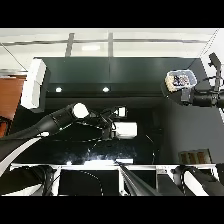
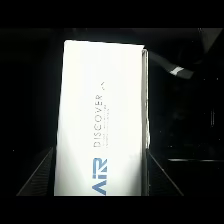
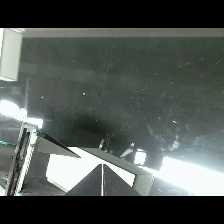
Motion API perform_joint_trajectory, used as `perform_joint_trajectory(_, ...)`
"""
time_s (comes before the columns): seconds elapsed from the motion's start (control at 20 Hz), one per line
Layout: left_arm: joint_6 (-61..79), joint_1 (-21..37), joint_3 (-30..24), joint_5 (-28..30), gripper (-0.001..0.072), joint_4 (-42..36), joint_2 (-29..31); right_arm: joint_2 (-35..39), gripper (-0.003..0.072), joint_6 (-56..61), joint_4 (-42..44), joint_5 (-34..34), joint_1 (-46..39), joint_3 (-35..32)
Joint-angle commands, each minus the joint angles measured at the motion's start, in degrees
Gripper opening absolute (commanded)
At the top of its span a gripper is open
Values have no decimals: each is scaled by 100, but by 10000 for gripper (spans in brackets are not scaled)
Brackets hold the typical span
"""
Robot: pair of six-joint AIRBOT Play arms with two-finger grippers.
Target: Fold the box and place the chain.
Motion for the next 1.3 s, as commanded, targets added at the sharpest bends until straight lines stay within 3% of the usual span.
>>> perform_joint_trajectory(0.0,-105,26,4,-2,703,-9,76,2,12,4,2,0,0,4)
perform_joint_trajectory(1.25,-236,26,-7,-160,704,-4,44,2,12,31,4,2,0,4)
